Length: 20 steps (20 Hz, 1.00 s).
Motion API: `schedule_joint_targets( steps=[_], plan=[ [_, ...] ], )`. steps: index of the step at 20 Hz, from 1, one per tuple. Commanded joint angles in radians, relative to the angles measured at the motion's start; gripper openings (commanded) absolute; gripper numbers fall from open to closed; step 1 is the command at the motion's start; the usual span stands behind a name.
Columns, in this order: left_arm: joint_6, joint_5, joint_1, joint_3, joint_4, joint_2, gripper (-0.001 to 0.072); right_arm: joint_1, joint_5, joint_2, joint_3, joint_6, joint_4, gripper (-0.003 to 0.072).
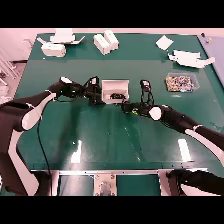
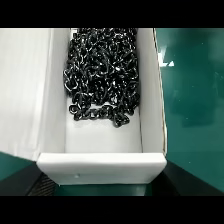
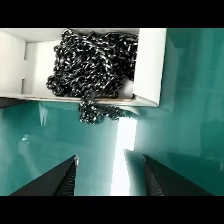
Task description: Fold the box and place the chain.
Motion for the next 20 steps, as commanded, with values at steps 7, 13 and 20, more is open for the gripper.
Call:
schedule_joint_targets(
  steps=[7, 13, 20],
  plan=[
    [0.0, 0.0, 0.001, 0.0, 0.0, 0.001, 0.0516, 0.003, -0.048, -0.111, 0.075, 0.002, 0.061, 0.0421],
    [0.0, 0.0, 0.001, 0.0, 0.0, 0.001, 0.0517, 0.007, -0.047, -0.156, 0.098, 0.002, 0.061, 0.0399],
    [0.0, 0.0, 0.001, 0.0, 0.0, 0.001, 0.0517, 0.008, -0.046, -0.21, 0.144, 0.002, 0.076, 0.0288]
  ],
)
